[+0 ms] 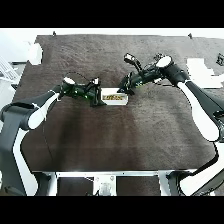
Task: Fold the box and place the chain.
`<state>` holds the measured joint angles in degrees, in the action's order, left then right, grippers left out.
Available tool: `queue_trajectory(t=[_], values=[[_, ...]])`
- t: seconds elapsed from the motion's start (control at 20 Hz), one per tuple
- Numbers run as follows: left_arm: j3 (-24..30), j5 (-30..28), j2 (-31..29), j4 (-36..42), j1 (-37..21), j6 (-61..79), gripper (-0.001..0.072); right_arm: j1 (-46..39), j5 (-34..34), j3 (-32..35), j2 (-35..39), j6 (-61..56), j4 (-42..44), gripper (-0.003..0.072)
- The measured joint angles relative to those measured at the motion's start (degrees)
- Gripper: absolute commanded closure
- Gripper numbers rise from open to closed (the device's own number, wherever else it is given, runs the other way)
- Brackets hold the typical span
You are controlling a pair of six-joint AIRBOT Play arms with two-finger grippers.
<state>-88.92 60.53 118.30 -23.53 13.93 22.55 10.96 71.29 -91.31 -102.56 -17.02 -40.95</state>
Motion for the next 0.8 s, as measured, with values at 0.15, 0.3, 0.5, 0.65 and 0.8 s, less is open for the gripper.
queue_trajectory(t=[0.15, 0.3, 0.5, 0.65, 0.8], values=[[0.0, 0.0, 0.0, 0.0, 0.0, 0.0, 0.0293, 0.0, -0.02, 0.0, -0.33, 1.4, -0.02, 0.0318], [0.0, -0.02, 0.0, 0.02, 0.0, 0.0, 0.0293, 0.0, 0.0, 0.0, -0.55, 2.75, 0.0, 0.0321], [0.0, -0.02, 0.0, 0.02, 0.0, 0.0, 0.0293, 0.04, 0.42, 0.0, -0.7, 4.35, 0.07, 0.0347], [0.0, 0.0, 0.0, 0.02, 0.0, 0.0, 0.0293, 0.07, 1.4, 0.0, -0.81, 5.86, 0.9, 0.0382], [0.0, -0.02, 0.0, 0.0, 0.0, 0.0, 0.0293, 0.09, 1.92, 0.0, -1.09, 6.71, 1.51, 0.0382]])
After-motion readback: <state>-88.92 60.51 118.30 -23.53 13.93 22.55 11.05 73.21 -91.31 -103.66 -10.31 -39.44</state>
